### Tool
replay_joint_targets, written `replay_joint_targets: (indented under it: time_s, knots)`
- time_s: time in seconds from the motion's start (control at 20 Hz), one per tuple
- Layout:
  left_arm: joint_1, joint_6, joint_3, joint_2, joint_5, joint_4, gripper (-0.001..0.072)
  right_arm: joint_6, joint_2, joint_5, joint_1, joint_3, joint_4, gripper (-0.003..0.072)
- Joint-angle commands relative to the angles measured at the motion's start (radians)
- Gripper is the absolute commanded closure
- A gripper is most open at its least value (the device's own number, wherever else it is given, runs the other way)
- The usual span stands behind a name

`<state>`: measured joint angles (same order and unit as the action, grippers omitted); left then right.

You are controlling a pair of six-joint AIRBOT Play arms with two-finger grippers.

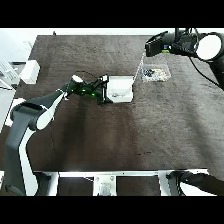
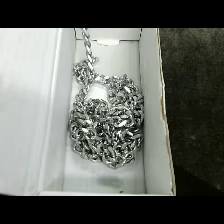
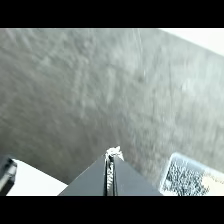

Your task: Fold the box and place the chain.

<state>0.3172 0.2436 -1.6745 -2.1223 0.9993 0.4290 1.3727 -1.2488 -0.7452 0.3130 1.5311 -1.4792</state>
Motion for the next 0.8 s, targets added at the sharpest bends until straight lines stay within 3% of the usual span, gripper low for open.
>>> replay_joint_targets:
  time_s: [0.0, 0.35, 0.75]
  knots:
    - [0.000, 0.000, 0.000, 0.000, 0.000, 0.000, 0.0361, 0.120, 0.089, -0.015, 0.134, 0.001, -0.215, 0.0682]
    - [0.000, 0.000, 0.000, 0.000, 0.000, 0.000, 0.0361, 0.214, 0.126, 0.019, 0.341, 0.024, -0.321, 0.0682]
    - [0.000, 0.000, 0.000, 0.000, 0.000, 0.000, 0.0361, 0.301, 0.087, 0.090, 0.417, 0.023, -0.321, 0.0682]
